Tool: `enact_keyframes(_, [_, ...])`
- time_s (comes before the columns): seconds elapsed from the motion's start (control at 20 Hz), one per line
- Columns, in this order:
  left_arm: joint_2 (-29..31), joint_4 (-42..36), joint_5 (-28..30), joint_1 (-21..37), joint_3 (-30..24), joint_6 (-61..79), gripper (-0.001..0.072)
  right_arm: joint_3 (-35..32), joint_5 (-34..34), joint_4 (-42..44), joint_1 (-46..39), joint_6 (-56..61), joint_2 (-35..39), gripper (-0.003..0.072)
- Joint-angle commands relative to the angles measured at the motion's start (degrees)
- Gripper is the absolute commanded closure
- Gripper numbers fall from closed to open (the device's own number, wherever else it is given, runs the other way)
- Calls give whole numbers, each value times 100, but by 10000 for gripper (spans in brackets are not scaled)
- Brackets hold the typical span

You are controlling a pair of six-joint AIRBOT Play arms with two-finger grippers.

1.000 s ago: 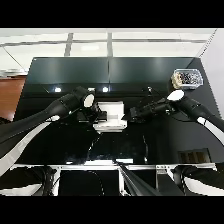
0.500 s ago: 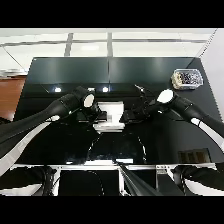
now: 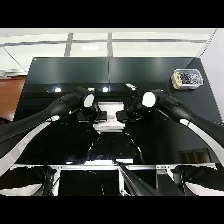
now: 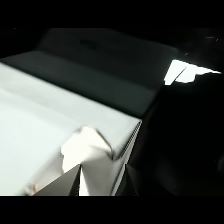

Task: Fold the box and place the chain.

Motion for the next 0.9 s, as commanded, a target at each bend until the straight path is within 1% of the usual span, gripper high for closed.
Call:
enact_keyframes(0.0, [2,0,-2,4,4,52,686,452,306,-1169,426,1248,-326,383])
enact_keyframes(0.1, [2,0,-2,4,4,63,686,702,649,-1552,590,1624,-560,384])
enact_keyframes(0.15, [2,0,-2,4,4,63,686,780,754,-1596,627,1733,-654,384])
enact_keyframes(0.45, [2,0,0,4,4,63,687,802,800,-1679,651,2223,-802,384])
enact_keyframes(0.65, [2,0,0,4,4,63,686,802,793,-1770,654,2240,-809,393])
enact_keyframes(0.7, [2,0,0,4,4,61,686,802,791,-1781,654,2240,-809,418])
enact_keyframes(0.8, [2,0,0,4,4,61,686,804,776,-1794,667,2203,-809,671])
enact_keyframes(0.85, [2,0,0,4,4,63,686,804,741,-1792,693,2192,-809,672])
